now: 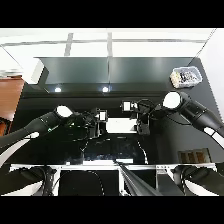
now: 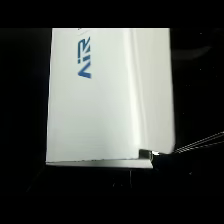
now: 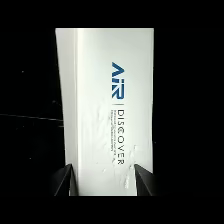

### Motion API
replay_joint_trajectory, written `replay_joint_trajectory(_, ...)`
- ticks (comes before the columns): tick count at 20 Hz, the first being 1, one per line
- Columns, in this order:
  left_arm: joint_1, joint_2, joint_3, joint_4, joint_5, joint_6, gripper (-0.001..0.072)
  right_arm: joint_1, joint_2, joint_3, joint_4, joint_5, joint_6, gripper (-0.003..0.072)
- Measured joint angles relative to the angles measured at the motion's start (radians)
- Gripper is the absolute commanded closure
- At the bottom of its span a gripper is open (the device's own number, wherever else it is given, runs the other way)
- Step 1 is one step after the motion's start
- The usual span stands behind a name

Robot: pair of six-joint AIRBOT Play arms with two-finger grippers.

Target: Fold the box and place the chain.

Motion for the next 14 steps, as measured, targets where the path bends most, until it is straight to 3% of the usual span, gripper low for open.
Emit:
replay_joint_trajectory(1,0.000,0.000,0.000,0.000,0.000,-0.003,0.0358,0.002,0.000,0.000,-0.007,-0.001,0.007,0.0440)
replay_joint_trajectory(14,0.000,0.000,0.000,-0.002,0.000,-0.001,0.0358,0.006,0.044,0.001,-0.016,0.011,0.063,0.0441)
